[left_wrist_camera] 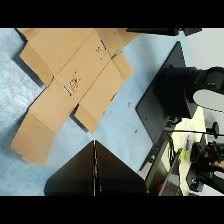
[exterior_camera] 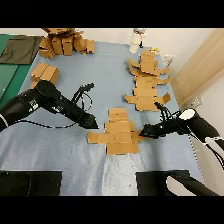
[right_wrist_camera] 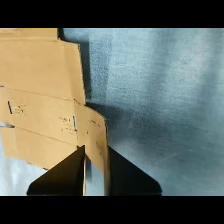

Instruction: Fold the box.

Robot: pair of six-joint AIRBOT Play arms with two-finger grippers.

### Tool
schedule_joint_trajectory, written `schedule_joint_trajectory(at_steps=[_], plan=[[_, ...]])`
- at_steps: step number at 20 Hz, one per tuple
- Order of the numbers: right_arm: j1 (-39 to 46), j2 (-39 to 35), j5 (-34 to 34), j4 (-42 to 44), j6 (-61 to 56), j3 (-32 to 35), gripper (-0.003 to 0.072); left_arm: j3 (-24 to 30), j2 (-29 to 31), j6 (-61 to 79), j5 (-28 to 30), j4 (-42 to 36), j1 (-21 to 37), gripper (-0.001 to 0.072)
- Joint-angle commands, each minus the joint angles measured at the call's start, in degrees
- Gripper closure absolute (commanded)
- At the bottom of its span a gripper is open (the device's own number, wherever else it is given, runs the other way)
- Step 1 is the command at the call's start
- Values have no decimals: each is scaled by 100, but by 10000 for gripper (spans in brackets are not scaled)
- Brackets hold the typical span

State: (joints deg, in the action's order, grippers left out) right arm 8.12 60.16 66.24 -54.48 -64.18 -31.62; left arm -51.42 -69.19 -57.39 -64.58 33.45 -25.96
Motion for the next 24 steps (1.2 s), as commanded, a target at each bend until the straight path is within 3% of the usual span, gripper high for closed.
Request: schedule_joint_trajectory(at_steps=[1,5,8,11,13,17,21,22,23,24], plan=[[-122,232,-249,81,168,109,481,92,-4,42,-39,-9,-2,698],[-122,605,-245,310,535,59,493,94,-4,39,-57,-17,-2,698],[-125,632,-46,929,1139,-13,673,94,-4,68,-59,-50,-2,698],[-149,610,490,1919,1856,-33,684,157,-24,334,-48,-146,107,698],[-295,494,415,1967,1991,-20,685,271,-129,671,-170,-643,439,698],[-752,-503,-1185,1860,2031,542,686,632,-483,1355,-704,-1801,1412,698],[-1086,-1687,-2363,1676,1729,1360,686,756,-870,1687,-713,-1853,1705,696],[-1143,-1862,-2492,1596,1611,1464,686,756,-955,1803,-686,-1919,1705,568],[-1187,-1993,-2546,1567,1591,1526,686,756,-1062,1840,-645,-2035,1705,281],[-1196,-2044,-2542,1565,1574,1528,686,754,-1165,1849,-575,-2087,1707,299]])
